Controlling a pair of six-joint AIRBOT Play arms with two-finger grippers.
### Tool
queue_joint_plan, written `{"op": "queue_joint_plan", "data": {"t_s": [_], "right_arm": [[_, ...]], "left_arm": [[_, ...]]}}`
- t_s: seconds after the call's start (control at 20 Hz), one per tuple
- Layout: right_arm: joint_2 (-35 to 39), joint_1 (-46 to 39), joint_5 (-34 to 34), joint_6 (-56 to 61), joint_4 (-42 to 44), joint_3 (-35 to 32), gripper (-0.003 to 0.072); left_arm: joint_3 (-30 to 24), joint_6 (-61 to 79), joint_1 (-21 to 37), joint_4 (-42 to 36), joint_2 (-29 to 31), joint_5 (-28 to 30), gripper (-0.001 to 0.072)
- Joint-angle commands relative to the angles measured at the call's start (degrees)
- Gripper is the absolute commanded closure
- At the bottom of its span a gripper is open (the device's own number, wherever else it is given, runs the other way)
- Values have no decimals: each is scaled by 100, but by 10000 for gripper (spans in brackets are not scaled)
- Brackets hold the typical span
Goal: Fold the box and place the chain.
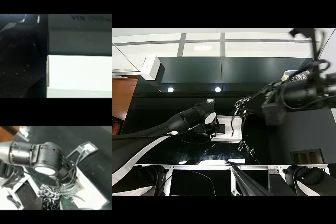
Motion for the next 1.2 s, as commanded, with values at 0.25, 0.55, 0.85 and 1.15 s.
{"op": "queue_joint_plan", "data": {"t_s": [0.25,0.55,0.85,1.15], "right_arm": [[-289,186,-459,-92,-345,-1008,649],[-758,544,-1495,-216,-444,-1934,649],[-841,540,-1401,-216,-960,-1987,649],[-876,455,-1342,-275,-968,-1996,253]], "left_arm": [[4,2,2,2,4,0,677],[4,0,2,2,4,-2,678],[4,0,0,0,4,17,677],[4,0,2,2,4,15,677]]}}
